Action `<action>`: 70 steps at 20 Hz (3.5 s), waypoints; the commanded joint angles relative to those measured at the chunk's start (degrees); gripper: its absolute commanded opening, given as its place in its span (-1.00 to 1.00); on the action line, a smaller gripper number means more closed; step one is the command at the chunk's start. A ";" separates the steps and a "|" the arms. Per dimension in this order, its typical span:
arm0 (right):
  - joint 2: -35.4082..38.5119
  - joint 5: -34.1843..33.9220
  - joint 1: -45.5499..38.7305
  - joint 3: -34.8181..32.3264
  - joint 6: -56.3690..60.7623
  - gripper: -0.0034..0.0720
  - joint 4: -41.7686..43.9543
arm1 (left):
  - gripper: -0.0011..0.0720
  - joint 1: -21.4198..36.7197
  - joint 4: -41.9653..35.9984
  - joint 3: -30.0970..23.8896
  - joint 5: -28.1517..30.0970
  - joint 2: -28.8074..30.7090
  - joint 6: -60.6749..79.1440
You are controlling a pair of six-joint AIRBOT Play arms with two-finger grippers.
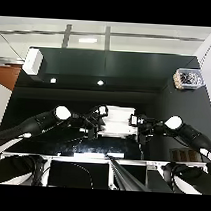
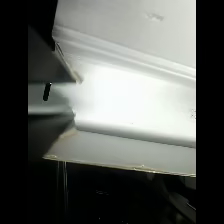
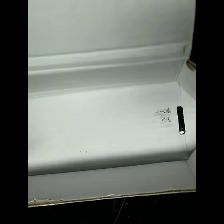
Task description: Fold the box and place the chain.
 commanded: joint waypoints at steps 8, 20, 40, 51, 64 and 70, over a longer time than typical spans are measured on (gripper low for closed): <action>0.02 0.00 -0.04 0.04 0.00 0.50 0.02 | -0.89 10.10 25.14 0.02 -6.75 13.40 -28.50; 0.02 -0.02 -0.04 0.04 0.00 0.50 0.04 | -0.89 41.33 11.56 -10.10 -23.12 7.21 -69.57; 0.02 0.00 -0.04 0.04 0.02 0.50 0.02 | 0.93 17.27 -6.32 -1.99 -19.21 1.16 -54.45; 0.02 -0.04 -0.04 0.04 0.00 0.50 0.02 | 0.92 2.69 5.64 0.02 -5.16 1.16 -68.81; 0.02 -0.02 -0.04 0.04 0.04 0.50 0.00 | 0.87 -6.91 41.68 10.05 -5.07 0.61 -111.10; 0.02 -0.04 -0.04 0.04 0.02 0.50 -0.20 | 0.52 -13.07 55.71 21.94 -19.19 -6.05 -127.80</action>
